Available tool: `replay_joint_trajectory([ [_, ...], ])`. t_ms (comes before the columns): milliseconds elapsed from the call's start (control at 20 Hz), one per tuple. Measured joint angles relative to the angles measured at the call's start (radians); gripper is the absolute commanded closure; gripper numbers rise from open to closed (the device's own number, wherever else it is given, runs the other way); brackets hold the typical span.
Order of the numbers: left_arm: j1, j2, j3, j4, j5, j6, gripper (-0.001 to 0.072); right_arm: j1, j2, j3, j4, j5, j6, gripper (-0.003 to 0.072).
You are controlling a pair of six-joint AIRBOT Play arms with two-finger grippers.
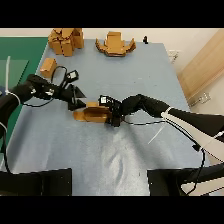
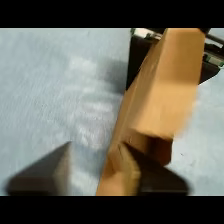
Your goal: Fold the box.
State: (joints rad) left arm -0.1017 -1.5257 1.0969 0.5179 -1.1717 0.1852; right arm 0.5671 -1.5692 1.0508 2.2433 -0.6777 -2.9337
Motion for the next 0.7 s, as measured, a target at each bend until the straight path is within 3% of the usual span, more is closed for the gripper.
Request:
replay_joint_trajectory([
  [200,0.045,0.05,-0.019,0.092,-0.13,-0.199,0.0697,0.0,0.0,0.0,-0.003,0.0,0.0,0.0609],
  [450,-0.087,0.134,-0.103,0.078,-0.142,-0.24,0.0696,0.0,0.0,0.0,-0.004,0.002,0.0,0.0609],
  [550,-0.168,0.147,-0.113,0.056,-0.042,-0.229,0.0697,0.0,0.0,0.0,-0.004,0.007,0.0,0.0609],
  [700,-0.265,0.147,-0.105,0.035,0.209,-0.2,0.0697,0.0,0.0,0.0,-0.004,0.011,0.0,0.0609],
])
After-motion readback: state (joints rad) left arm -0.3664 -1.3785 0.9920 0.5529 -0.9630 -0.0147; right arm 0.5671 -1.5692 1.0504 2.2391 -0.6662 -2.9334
